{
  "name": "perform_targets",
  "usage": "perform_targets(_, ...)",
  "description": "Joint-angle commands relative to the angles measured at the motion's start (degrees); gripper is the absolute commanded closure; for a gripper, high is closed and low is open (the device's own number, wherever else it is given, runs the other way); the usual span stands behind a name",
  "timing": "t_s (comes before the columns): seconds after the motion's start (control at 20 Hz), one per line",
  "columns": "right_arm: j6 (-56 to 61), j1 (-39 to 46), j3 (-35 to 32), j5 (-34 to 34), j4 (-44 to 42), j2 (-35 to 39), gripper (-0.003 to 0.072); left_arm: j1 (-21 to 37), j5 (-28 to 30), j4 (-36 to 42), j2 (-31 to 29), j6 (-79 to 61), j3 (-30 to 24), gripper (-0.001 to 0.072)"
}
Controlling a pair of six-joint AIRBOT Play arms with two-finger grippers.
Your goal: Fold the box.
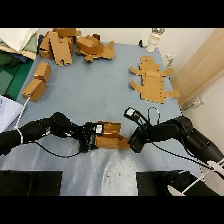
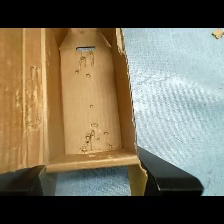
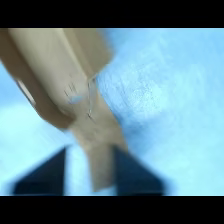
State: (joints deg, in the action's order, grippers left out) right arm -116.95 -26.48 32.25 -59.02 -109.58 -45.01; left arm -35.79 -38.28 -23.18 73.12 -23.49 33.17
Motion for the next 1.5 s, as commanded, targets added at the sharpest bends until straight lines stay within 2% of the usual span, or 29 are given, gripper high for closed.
perform_targets(0.0,18.5,-0.1,0.2,4.6,-12.5,1.7,0.0684,0.1,0.4,0.0,0.0,0.1,0.0,0.0388)
perform_targets(0.2,16.4,-0.1,3.1,9.0,-14.7,-6.3,0.0686,0.1,0.4,0.0,0.0,0.2,0.0,0.0388)
perform_targets(0.45,11.2,-0.1,10.6,13.6,-19.6,-18.9,0.0686,0.1,0.4,0.0,0.0,0.2,0.0,0.0388)
perform_targets(0.6,10.3,-0.1,13.7,14.0,-19.7,-25.2,0.0686,0.1,0.4,0.0,0.0,0.2,0.0,0.0388)
perform_targets(0.8,10.1,-0.1,13.6,13.3,-19.8,-30.9,0.0686,0.1,0.4,0.0,0.0,0.2,0.0,0.0388)
perform_targets(1.1,9.4,0.0,13.6,14.4,-18.3,-31.0,0.0685,0.1,0.4,0.0,0.0,0.3,0.0,0.0388)
perform_targets(1.2,9.4,0.0,13.6,15.1,-15.0,-29.7,0.0686,0.1,0.4,0.0,0.0,0.4,0.0,0.0388)
perform_targets(1.35,9.6,0.1,13.7,14.2,-8.5,-23.9,0.0686,0.1,0.4,0.0,0.0,0.4,0.0,0.0388)
perform_targets(1.45,12.0,0.1,13.7,10.6,-0.5,-17.8,0.0685,0.1,0.4,0.0,0.0,0.4,0.0,0.0388)
